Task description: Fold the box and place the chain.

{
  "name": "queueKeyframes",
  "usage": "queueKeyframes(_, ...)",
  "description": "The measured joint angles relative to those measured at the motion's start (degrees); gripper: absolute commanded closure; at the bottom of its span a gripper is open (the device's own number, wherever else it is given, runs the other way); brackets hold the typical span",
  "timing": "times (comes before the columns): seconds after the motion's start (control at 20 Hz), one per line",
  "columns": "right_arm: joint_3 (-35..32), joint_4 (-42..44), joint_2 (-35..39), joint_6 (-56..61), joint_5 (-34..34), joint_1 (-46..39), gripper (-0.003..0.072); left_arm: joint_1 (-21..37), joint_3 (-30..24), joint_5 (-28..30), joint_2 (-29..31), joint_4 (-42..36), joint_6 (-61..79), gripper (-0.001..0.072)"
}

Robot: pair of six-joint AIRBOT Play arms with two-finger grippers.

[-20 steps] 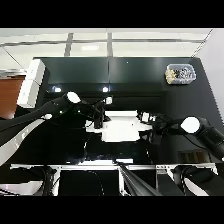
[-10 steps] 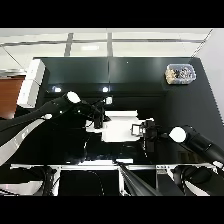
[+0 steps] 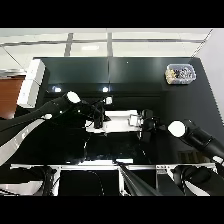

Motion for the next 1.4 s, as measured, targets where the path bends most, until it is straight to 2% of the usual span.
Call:
queueKeyframes(0.25,1.8,4.8,-0.1,-4.1,3.9,-4.8,-0.0014,0.0,0.0,0.0,0.0,0.0,0.0,0.0684)
queueKeyframes(0.5,2.1,15.8,-2.3,-14.1,7.7,-10.3,-0.0014,0.0,0.0,0.0,0.0,0.0,0.0,0.0684)
queueKeyframes(0.75,2.2,27.2,-7.3,-25.7,10.1,-12.1,-0.0014,0.0,0.0,0.0,0.0,0.0,0.0,0.0684)
queueKeyframes(1.0,2.2,29.8,-12.1,-31.1,11.5,-12.5,-0.0014,0.0,0.0,0.1,0.0,0.1,0.0,0.0684)
queueKeyframes(1.4,2.4,26.4,-15.2,-32.3,12.9,-12.2,-0.0013,0.0,0.0,0.0,0.0,0.0,0.1,0.0683)
